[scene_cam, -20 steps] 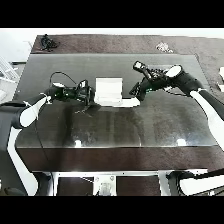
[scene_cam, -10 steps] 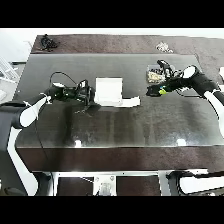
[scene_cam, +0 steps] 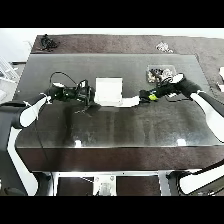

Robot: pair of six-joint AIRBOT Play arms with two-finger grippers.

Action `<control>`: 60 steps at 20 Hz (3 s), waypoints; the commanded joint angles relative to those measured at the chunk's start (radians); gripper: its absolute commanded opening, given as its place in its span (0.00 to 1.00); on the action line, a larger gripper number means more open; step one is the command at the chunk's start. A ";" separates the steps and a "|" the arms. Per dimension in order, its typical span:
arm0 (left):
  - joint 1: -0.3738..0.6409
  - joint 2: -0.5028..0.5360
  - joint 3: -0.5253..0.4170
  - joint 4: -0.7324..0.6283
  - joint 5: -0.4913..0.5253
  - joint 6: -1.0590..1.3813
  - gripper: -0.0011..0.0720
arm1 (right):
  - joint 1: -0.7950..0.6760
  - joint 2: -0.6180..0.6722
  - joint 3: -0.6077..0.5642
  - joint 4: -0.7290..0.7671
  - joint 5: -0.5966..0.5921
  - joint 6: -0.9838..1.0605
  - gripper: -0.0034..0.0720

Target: Fold the box and place the chain.

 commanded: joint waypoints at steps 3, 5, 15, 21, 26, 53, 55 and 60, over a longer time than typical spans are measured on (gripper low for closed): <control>0.001 0.001 0.000 0.000 0.001 0.000 0.65 | 0.101 -0.034 0.002 0.182 0.046 -0.066 0.06; 0.001 0.001 0.000 0.000 0.001 0.000 0.65 | 0.108 -0.032 0.021 0.183 0.063 -0.065 0.06; 0.001 0.001 0.000 0.000 0.002 0.000 0.65 | 0.090 0.019 0.080 0.175 0.098 -0.061 0.35; 0.001 0.001 0.000 0.000 0.001 0.000 0.65 | 0.109 0.018 0.080 0.193 0.086 -0.062 0.45; 0.001 0.001 0.000 0.000 0.001 0.000 0.65 | 0.115 0.002 0.081 0.185 0.082 -0.061 0.57; 0.001 0.001 0.000 0.000 -0.002 0.000 0.65 | 0.303 -0.023 0.223 -0.164 -0.045 0.319 0.61; 0.001 0.001 0.000 0.000 -0.002 0.000 0.65 | 0.330 -0.023 0.235 -0.261 -0.047 0.412 0.61; 0.001 0.001 0.000 0.000 -0.002 0.000 0.65 | 0.359 -0.028 0.238 -0.345 -0.044 0.512 0.61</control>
